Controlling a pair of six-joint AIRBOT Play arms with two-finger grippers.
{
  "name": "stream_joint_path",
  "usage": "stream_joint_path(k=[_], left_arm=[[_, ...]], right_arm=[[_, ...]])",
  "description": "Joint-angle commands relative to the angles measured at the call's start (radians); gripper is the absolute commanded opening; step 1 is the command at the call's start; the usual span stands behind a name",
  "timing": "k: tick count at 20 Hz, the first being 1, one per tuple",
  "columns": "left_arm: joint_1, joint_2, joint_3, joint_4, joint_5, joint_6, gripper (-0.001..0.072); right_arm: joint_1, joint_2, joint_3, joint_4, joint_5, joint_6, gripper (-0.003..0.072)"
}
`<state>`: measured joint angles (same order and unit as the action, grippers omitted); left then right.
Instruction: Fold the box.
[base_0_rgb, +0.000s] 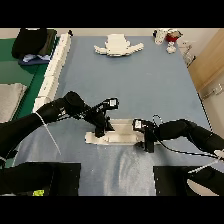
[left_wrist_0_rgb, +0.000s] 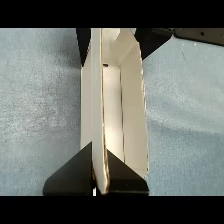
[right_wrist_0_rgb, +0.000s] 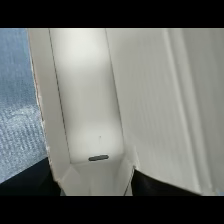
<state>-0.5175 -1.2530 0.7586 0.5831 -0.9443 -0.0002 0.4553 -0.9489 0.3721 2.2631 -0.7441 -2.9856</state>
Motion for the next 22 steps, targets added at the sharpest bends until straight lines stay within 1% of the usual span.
stream_joint_path(k=[1,2,7,9,13,15,16,17,18,22], left_arm=[[0.000,0.000,0.000,0.000,0.002,0.000,0.0014],[0.000,0.000,0.000,0.000,0.002,0.000,0.0014],[0.000,0.000,0.000,0.000,0.002,0.000,0.0014],[0.000,0.000,0.000,0.000,0.002,0.000,0.0014],[0.000,0.000,0.000,0.000,0.002,0.000,0.0014],[0.000,0.000,0.000,0.000,0.002,0.000,0.0014],[0.000,0.000,0.000,0.000,0.002,0.000,0.0013],[0.000,0.000,0.000,0.000,0.002,0.000,0.0013],[0.000,0.000,0.000,0.000,0.002,0.000,0.0014],[0.000,0.000,0.000,0.000,0.002,0.000,0.0013]], right_arm=[[0.001,0.001,0.001,0.001,0.002,0.000,0.0558],[0.001,0.003,0.003,0.005,0.002,0.000,0.0605],[0.002,0.007,0.009,0.021,-0.001,0.000,0.0610],[0.001,0.005,0.008,0.022,0.000,0.000,0.0657],[0.001,-0.031,0.009,0.022,0.002,0.000,0.0654],[0.001,-0.039,0.008,0.020,0.002,0.000,0.0647],[0.001,-0.042,0.008,0.019,0.001,0.000,0.0615],[0.001,-0.047,0.009,0.019,-0.004,0.000,0.0517],[0.001,-0.050,0.008,0.018,-0.005,0.000,0.0495],[0.001,-0.049,0.009,0.011,0.001,0.000,0.0499]])
